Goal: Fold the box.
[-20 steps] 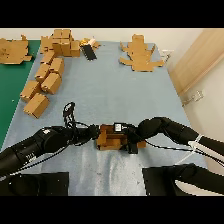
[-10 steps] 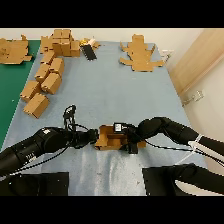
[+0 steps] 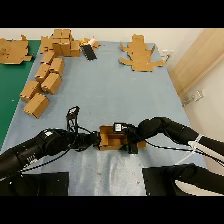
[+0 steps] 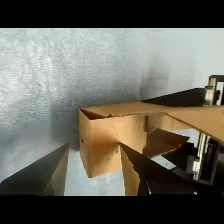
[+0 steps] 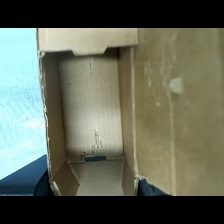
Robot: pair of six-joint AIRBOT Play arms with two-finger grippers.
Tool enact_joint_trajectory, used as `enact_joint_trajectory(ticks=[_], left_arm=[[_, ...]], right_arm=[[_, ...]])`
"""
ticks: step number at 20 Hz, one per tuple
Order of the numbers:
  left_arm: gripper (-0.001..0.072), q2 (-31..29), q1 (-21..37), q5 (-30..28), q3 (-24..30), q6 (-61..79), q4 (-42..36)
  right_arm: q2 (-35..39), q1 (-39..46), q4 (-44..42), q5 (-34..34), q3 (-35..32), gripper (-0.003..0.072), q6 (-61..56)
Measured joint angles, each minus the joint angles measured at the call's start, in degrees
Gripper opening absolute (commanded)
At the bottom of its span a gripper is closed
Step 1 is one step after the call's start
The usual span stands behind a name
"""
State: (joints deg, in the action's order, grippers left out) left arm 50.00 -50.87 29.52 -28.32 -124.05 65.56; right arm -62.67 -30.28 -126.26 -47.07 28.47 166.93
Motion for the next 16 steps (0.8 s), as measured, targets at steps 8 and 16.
enact_joint_trajectory(ticks=[8,16], left_arm=[[0.0494,7.5,-1.1,5.7,-6.8,0.4,2.5],[0.0494,19.5,-4.9,13.9,-17.0,-0.5,7.4]], right_arm=[[0.0,0.0,0.0,0.0,0.0,0.0437,0.0],[0.0,0.0,0.0,0.0,0.0,0.0437,0.0]])
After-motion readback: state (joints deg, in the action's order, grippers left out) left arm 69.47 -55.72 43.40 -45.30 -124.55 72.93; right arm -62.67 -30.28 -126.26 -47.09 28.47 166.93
